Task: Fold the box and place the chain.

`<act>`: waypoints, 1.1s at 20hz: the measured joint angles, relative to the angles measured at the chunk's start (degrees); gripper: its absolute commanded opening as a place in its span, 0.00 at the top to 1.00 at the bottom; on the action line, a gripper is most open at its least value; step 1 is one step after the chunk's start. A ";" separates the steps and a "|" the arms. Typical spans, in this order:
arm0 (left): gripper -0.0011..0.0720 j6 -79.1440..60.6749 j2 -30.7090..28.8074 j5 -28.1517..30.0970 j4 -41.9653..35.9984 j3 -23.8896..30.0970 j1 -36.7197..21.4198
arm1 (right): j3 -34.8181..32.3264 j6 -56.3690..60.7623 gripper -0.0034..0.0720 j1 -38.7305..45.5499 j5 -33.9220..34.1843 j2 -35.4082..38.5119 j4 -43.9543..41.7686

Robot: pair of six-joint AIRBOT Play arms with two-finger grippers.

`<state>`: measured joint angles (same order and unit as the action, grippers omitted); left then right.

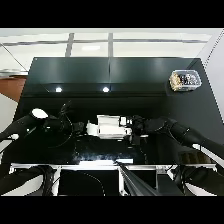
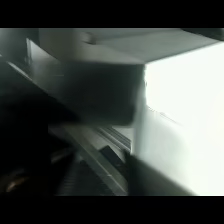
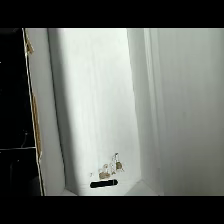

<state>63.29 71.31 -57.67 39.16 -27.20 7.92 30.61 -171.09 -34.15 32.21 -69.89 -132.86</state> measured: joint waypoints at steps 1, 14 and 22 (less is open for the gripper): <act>0.19 -0.24 -0.02 -0.26 0.07 -0.57 0.31 | 0.00 0.00 0.34 0.00 0.02 0.00 0.02; 0.03 -0.33 -3.61 -1.66 2.29 -7.58 7.06 | 0.00 -0.02 0.34 0.00 -0.02 0.00 0.04; 0.03 2.71 -3.82 3.91 2.34 -8.33 11.54 | 0.00 -0.02 0.34 0.00 -0.02 0.00 0.04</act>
